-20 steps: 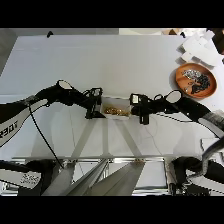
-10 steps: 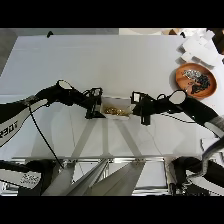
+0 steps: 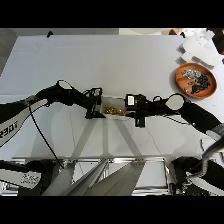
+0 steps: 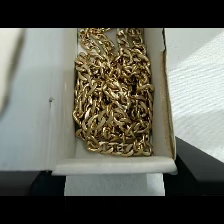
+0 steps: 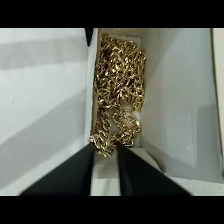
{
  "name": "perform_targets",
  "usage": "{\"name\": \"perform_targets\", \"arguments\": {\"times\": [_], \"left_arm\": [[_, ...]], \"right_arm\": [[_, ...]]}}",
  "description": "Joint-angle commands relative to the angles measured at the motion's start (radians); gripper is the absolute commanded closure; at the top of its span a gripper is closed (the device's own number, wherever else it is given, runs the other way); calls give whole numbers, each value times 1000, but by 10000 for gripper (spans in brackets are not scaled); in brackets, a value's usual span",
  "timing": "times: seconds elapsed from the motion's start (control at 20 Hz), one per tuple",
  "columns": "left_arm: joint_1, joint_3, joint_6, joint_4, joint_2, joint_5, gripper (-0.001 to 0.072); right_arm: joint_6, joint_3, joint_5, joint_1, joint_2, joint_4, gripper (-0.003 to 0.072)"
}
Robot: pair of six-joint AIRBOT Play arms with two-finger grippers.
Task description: Fold the box and place the chain.
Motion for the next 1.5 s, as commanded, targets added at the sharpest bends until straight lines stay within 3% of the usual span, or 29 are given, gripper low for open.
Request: {"name": "perform_targets", "arguments": {"times": [0.0, 0.25, 0.4, 0.6, 0.75, 1.0, 1.25, 1.35, 1.45], "left_arm": [[1, 0, 0, 0, 0, 0, 432], [1, 0, 0, 0, 0, 0, 432], [1, 0, 0, 0, 0, 0, 432], [1, 0, 0, 0, 0, 0, 432], [1, 0, 0, 0, 0, 0, 432], [1, 0, 0, 0, 0, 0, 432], [1, 0, 0, 0, 0, 0, 432], [1, 0, 0, 0, 0, 0, 432], [1, 0, 0, 0, 0, 0, 432]], "right_arm": [[4, 5, -29, 12, 2, 42, 429], [131, 162, 168, 12, 2, 43, 434], [303, 304, 183, 3, -16, 45, 475], [612, 483, 184, -55, -191, 42, 471], [622, 558, 238, -60, -345, 32, 471], [661, 571, 389, -57, -475, 36, 459], [575, 558, 496, -56, -457, 35, 408], [486, 501, 450, -49, -411, 32, 382], [415, 398, 328, -43, -333, 30, 382]]}}
